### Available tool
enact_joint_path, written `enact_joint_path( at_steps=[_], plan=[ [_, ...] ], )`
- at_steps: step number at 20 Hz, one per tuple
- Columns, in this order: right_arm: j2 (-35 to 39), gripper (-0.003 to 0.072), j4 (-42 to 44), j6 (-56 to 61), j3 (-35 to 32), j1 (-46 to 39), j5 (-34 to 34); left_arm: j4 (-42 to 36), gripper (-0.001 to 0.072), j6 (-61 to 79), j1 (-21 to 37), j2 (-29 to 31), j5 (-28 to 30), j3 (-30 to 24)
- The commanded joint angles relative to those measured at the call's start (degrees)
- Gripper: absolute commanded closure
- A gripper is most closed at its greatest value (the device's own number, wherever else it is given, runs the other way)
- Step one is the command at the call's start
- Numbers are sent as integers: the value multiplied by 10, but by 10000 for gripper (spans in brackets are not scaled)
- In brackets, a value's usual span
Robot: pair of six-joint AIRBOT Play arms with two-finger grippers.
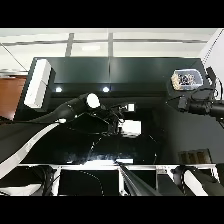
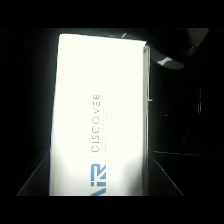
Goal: Fold the box and place the chain.
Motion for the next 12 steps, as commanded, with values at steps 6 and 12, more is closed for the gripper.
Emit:
enact_joint_path(
  at_steps=[6, 12],
  plan=[
    [0, 647, -1, 0, 0, 0, -2, 86, 160, -101, -28, -24, 50, 0],
    [0, 647, -1, 1, 0, 0, 0, 141, 360, -267, 45, 71, -12, -1]
  ],
)
